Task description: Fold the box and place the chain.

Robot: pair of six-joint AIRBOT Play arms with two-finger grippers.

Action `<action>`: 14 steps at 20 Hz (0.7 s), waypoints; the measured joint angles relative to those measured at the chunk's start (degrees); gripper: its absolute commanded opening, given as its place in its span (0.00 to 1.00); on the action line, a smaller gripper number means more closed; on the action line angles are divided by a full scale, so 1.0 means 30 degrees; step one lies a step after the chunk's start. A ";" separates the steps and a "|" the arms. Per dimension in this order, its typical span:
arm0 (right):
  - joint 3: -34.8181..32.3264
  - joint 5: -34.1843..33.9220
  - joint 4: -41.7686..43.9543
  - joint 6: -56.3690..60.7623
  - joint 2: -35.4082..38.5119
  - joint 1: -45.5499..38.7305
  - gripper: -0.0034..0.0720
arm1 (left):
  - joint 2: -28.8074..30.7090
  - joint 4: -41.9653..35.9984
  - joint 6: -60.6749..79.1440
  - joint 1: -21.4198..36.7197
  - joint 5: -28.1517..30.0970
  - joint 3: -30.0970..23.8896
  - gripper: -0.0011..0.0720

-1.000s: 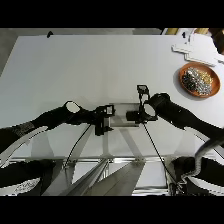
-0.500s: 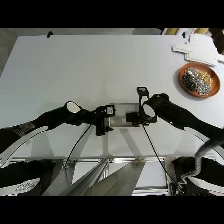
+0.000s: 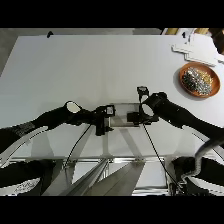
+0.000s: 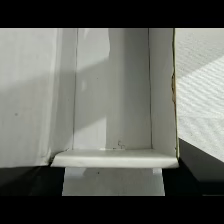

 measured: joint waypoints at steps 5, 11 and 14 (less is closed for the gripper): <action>0.0007 -0.0270 0.0080 0.0022 -0.0488 0.0073 0.25 | 0.0000 0.0000 0.0000 0.0000 0.0000 0.0000 0.36; 0.0022 -0.0415 0.0095 -0.0015 -0.0590 0.0080 0.08 | 0.0000 0.0007 0.0015 0.0000 0.0000 0.0007 0.36; 0.0007 -0.0415 0.0058 -0.0044 -0.0568 0.0073 0.39 | 0.0000 0.0007 0.0007 0.0000 -0.0007 0.0007 0.36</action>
